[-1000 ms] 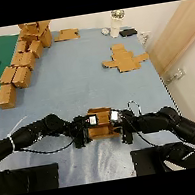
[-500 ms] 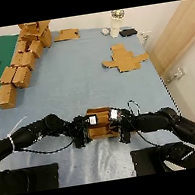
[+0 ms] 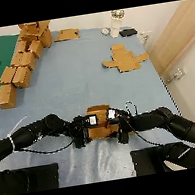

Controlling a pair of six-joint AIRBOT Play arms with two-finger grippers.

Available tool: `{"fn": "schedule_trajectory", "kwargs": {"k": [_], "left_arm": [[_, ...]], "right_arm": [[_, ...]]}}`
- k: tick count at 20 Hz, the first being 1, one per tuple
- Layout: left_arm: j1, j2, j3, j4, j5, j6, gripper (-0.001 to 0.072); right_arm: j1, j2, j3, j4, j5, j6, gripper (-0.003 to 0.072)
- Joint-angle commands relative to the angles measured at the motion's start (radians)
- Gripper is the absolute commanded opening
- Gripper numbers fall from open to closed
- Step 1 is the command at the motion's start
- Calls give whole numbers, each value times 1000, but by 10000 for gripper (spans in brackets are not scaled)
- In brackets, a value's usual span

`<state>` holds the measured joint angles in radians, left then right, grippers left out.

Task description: Fold the box.

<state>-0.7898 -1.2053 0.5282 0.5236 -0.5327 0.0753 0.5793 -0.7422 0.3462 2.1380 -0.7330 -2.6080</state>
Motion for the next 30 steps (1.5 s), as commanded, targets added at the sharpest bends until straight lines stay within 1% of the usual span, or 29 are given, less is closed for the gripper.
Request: {"fn": "schedule_trajectory", "kwargs": {"k": [1,3,5,7,9,10,11,12,14,17,20,21,26,30], "left_arm": [[0,0,1,0,0,0,522],[0,0,1,0,0,0,521],[0,0,1,0,0,0,521],[0,0,1,0,0,0,521],[0,0,1,0,0,0,521],[0,0,1,0,0,0,521],[0,0,1,0,0,0,522],[0,0,1,0,0,0,522],[0,0,1,0,0,0,521],[0,0,1,0,0,0,522],[-1,0,1,0,0,0,522],[0,0,1,0,0,0,521],[-1,0,1,0,0,0,521],[-1,0,1,0,0,0,521]], "right_arm": [[1,-5,0,-14,2,-3,569],[0,8,11,-77,-35,55,553],[0,47,63,-239,-149,267,392],[0,99,154,-484,-319,629,267],[-6,142,209,-772,-477,981,58],[-22,156,214,-879,-557,1153,4],[-51,159,210,-933,-641,1286,4],[-89,155,198,-921,-685,1358,4],[-171,144,146,-810,-671,1427,4],[-245,111,60,-640,-572,1442,4],[-245,91,51,-504,-425,1412,4],[-245,77,47,-468,-399,1411,4],[-245,-4,27,-410,-322,1411,4],[-245,19,29,-368,-357,1403,4]]}}
